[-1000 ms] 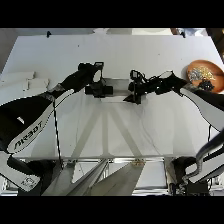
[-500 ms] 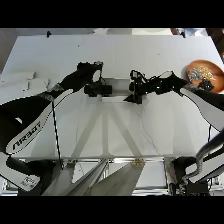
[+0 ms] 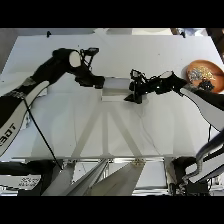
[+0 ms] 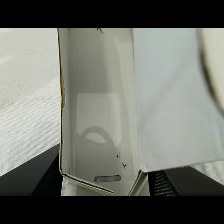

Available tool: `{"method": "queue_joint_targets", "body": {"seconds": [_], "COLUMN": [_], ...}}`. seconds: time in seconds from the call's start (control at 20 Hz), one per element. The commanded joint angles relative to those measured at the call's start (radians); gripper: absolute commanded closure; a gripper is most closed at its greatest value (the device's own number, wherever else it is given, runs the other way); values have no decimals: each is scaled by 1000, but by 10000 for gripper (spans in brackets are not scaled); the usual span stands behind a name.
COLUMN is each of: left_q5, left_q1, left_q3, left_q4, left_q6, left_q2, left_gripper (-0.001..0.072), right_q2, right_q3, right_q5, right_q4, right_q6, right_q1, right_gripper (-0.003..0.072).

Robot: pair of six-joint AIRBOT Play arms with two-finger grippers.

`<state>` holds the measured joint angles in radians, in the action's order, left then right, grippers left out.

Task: Fold the box and place the chain.

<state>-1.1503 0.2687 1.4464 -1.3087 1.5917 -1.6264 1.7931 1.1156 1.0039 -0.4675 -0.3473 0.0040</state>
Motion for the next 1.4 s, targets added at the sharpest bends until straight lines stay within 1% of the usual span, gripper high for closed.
{"method": "queue_joint_targets", "body": {"seconds": [0.0, 0.05, 0.15, 0.25, 0.3, 0.35, 0.4, 0.45, 0.5, 0.55, 0.7, 0.8, 1.0, 1.15, 1.35], "left_q5": [-6, -7, -1, 1, -7, -19, -36, -55, -64, -66, -62, -59, 21, 21, 20], "left_q1": [-100, -127, -183, -243, -267, -289, -302, -309, -313, -313, -304, -285, -247, -230, -217], "left_q3": [-2, -7, -46, -130, -169, -207, -231, -240, -240, -240, -240, -240, -240, -240, -240], "left_q4": [180, 235, 377, 540, 593, 625, 639, 646, 651, 673, 763, 800, 811, 851, 856], "left_q6": [-329, -431, -739, -1139, -1332, -1512, -1635, -1725, -1791, -1854, -1968, -2038, -2066, -2066, -2063], "left_q2": [53, 55, 55, 47, 36, 19, -2, -30, -58, -86, -153, -180, -188, -191, -192], "left_gripper": [209, 209, 209, 201, 200, 174, 123, 109, 53, 2, -2, -2, -3, -3, -1], "right_q2": [0, 0, 0, 0, 0, 0, 0, 0, 0, 0, 0, 0, 0, 0, 0], "right_q3": [1, 1, 1, 1, 1, 1, 1, 1, 1, 1, 1, 1, 1, 1, 1], "right_q5": [2, 2, 2, 2, 2, 2, 2, 2, 2, 2, 2, 2, 2, 2, 2], "right_q4": [-1, -1, -1, -1, -1, -1, -1, -1, 0, -1, -1, -1, -1, -1, -1], "right_q6": [-1, -1, -1, 0, -1, -1, -1, -1, -1, 0, -1, -1, -1, -1, -1], "right_q1": [1, 1, 1, 1, 1, 1, 1, 1, 1, 1, 1, 1, 1, 1, 1], "right_gripper": [251, 251, 251, 251, 251, 251, 251, 251, 251, 251, 251, 251, 251, 251, 251]}}
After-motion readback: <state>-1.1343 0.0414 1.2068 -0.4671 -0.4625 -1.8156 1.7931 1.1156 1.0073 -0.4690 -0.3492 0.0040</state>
